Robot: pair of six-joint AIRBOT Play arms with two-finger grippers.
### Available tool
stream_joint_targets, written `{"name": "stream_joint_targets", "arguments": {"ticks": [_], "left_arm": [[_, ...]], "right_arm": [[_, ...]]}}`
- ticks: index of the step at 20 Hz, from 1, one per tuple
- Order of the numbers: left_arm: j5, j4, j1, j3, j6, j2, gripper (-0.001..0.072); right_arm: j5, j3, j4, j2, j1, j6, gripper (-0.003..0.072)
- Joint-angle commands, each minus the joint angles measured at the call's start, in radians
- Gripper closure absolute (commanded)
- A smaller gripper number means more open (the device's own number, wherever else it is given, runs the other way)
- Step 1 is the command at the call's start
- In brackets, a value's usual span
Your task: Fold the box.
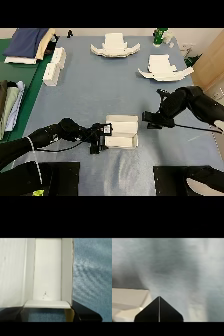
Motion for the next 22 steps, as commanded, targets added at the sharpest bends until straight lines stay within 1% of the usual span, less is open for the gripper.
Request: {"name": "stream_joint_targets", "arguments": {"ticks": [1,3,5,10,13,15,17,20,22], "left_arm": [[0.000,0.000,0.001,0.000,0.000,0.000,0.0262],[0.000,0.000,0.001,0.000,0.000,0.000,0.0263],[0.000,0.000,0.001,0.000,0.000,0.000,0.0263],[0.000,0.000,0.001,0.000,0.000,0.000,0.0263],[0.000,0.000,0.001,0.000,0.000,0.000,0.0262],[0.000,0.000,0.001,0.000,0.000,0.000,0.0262],[0.000,0.000,0.001,0.000,0.000,0.000,0.0262],[0.000,0.000,0.001,0.000,0.000,0.000,0.0263],[0.000,0.000,0.001,0.000,0.000,0.000,0.0262]], "right_arm": [[0.041,0.006,0.468,-0.159,-0.195,-0.425,0.0684],[-0.063,0.035,0.602,-0.250,-0.211,-0.561,0.0684],[-0.177,0.060,0.685,-0.303,-0.201,-0.676,0.0684],[-0.339,0.066,0.675,-0.307,-0.135,-0.849,0.0684],[-0.317,0.035,0.640,-0.270,-0.079,-0.887,0.0683],[-0.242,-0.013,0.592,-0.219,-0.032,-0.906,0.0683],[-0.114,-0.079,0.541,-0.143,0.024,-0.943,0.0683],[0.198,-0.180,0.517,0.005,0.128,-1.001,0.0683],[0.358,-0.215,0.476,0.095,0.199,-1.021,0.0683]]}}
